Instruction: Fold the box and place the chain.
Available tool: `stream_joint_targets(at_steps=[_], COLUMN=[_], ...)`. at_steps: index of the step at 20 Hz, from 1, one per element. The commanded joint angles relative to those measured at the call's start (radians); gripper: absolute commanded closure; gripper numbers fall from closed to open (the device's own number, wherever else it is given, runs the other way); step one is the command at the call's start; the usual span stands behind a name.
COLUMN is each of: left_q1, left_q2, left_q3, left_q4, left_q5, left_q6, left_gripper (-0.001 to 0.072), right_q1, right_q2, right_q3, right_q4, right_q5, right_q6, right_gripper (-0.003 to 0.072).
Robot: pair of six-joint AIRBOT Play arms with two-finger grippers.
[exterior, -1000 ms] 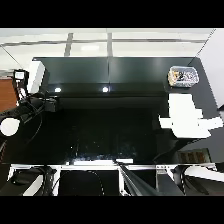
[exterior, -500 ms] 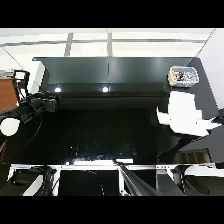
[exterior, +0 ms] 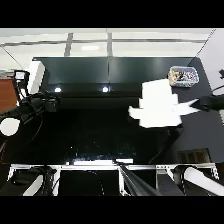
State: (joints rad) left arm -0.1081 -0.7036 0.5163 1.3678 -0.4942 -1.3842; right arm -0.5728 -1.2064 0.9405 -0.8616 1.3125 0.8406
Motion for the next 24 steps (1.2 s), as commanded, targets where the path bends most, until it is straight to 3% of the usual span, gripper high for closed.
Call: stream_joint_targets(at_steps=[1, 5, 10, 14, 18, 21, 24], left_q1=[-0.034, -0.148, -0.138, -0.069, -0.061, -0.067, -0.067], left_q2=[-0.002, -0.085, -0.428, -0.670, -0.818, -0.919, -1.010], left_q3=[0.000, 0.020, 0.208, 0.363, 0.459, 0.513, 0.588], left_q4=[-0.051, -0.234, -0.571, -0.775, -0.818, -0.950, -0.898], left_q5=[-0.006, -0.076, -0.308, -0.571, -0.663, -0.778, -0.941], left_q6=[0.001, 0.000, 0.155, 0.284, 0.374, 0.551, 0.625], left_gripper=[0.0001, 0.0014, 0.0015, 0.0014, 0.0014, 0.0014, 0.0016], right_q1=[0.185, 0.470, 0.761, 0.808, 0.808, 0.808, 0.808], right_q2=[0.198, 0.285, 0.284, 0.284, 0.284, 0.284, 0.284], right_q3=[-0.228, -0.450, -0.511, -0.511, -0.511, -0.511, -0.511], right_q4=[0.214, 0.336, 0.370, 0.367, 0.356, 0.356, 0.356], right_q5=[-0.259, -0.463, -0.660, -0.698, -0.689, -0.681, -0.680], right_q6=[-0.012, -0.011, 0.005, 0.004, 0.004, 0.004, 0.004], right_gripper=[0.0671, 0.0671, 0.0671, 0.0671, 0.0671, 0.0671, 0.0671])
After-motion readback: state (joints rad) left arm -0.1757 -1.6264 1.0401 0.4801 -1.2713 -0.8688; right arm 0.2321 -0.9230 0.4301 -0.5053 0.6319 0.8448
